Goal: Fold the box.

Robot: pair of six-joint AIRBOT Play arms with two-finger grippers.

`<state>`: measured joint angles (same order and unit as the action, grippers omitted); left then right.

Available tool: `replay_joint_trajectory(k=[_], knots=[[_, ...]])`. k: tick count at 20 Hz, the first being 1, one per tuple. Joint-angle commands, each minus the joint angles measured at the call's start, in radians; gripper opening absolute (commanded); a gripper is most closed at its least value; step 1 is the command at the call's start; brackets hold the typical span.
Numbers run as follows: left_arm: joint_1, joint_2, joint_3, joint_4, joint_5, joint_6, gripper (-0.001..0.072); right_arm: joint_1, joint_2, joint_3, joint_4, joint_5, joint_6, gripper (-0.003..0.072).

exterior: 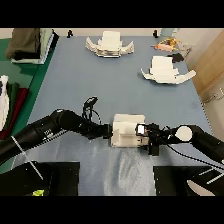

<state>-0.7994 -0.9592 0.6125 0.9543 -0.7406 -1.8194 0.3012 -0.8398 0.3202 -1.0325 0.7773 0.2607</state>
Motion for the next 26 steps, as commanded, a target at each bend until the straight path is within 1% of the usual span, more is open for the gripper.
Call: replay_joint_trajectory(k=[1, 3, 4, 8, 11, 13, 15, 20, 23, 26], knots=[[-0.043, -0.013, 0.014, 0.011, 0.028, -0.003, 0.0558, 0.000, 0.000, 0.000, 0.000, 0.000, 0.000, 0.0445], [-0.085, -0.035, 0.015, 0.011, 0.073, -0.003, 0.0557, 0.000, 0.000, 0.000, 0.000, 0.000, 0.000, 0.0445], [-0.094, -0.050, 0.022, 0.012, 0.080, -0.003, 0.0556, 0.000, 0.000, 0.000, 0.000, 0.000, 0.000, 0.0446], [-0.132, -0.143, 0.077, 0.032, 0.041, -0.040, 0.0544, 0.000, 0.000, 0.000, 0.000, 0.000, 0.000, 0.0446], [-0.182, -0.214, 0.151, 0.192, 0.013, -0.196, 0.0544, 0.000, 0.000, 0.000, 0.000, 0.000, 0.000, 0.0445], [-0.215, -0.251, 0.198, 0.294, -0.036, -0.290, 0.0532, 0.000, 0.000, 0.000, 0.000, 0.000, 0.000, 0.0445], [-0.233, -0.280, 0.229, 0.349, -0.093, -0.349, 0.0527, 0.000, 0.000, 0.000, 0.000, 0.000, 0.000, 0.0446], [-0.242, -0.293, 0.273, 0.359, -0.109, -0.375, 0.0527, 0.000, 0.000, 0.000, 0.000, 0.000, 0.000, 0.0445], [-0.242, -0.294, 0.282, 0.360, -0.107, -0.383, 0.0527, 0.000, 0.000, 0.000, 0.000, 0.000, 0.000, 0.0445], [-0.242, -0.294, 0.282, 0.415, -0.119, -0.471, 0.0526, 0.000, 0.000, 0.000, 0.000, 0.000, 0.000, 0.0445]])
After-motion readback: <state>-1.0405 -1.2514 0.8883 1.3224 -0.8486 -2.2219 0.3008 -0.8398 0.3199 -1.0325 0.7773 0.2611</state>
